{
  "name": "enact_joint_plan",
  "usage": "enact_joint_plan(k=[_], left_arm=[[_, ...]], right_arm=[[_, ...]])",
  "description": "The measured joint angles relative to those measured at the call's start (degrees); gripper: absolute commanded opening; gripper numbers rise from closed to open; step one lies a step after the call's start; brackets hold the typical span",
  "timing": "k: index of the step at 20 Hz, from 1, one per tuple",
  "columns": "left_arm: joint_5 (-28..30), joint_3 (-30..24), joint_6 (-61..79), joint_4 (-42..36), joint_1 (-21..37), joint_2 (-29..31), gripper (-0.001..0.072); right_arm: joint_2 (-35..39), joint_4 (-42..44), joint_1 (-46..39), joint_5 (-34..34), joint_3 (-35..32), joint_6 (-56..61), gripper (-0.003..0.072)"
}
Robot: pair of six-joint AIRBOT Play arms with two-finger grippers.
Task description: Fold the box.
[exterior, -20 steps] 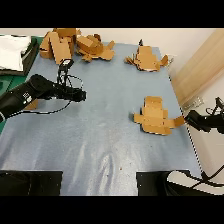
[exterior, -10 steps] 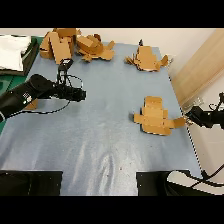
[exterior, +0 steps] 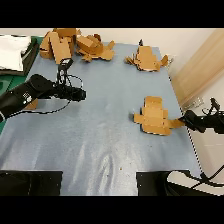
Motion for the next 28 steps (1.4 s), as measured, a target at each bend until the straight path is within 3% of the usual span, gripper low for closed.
enact_joint_plan(k=[3, 13, 24, 28], left_arm=[[0.0, 0.0, 0.02, -0.04, 0.0, 0.0, 0.005], [3.21, 0.0, 0.02, -0.02, 0.0, 0.0, 0.0048], [4.11, 0.0, 0.0, 0.44, 0.0, 0.0, 0.0048], [1.33, 0.0, 0.28, 6.99, 0.0, 0.0, 0.0046]], right_arm=[[-0.57, 0.31, 1.86, -0.96, -1.01, -1.42, 0.0003], [-2.67, 13.86, 20.87, -7.43, -1.55, -11.02, 0.0002], [-2.73, 18.29, 41.57, -14.01, -1.9, -14.03, 0.0002], [-2.73, 15.98, 52.81, -18.82, -2.21, -15.43, 0.0001]])
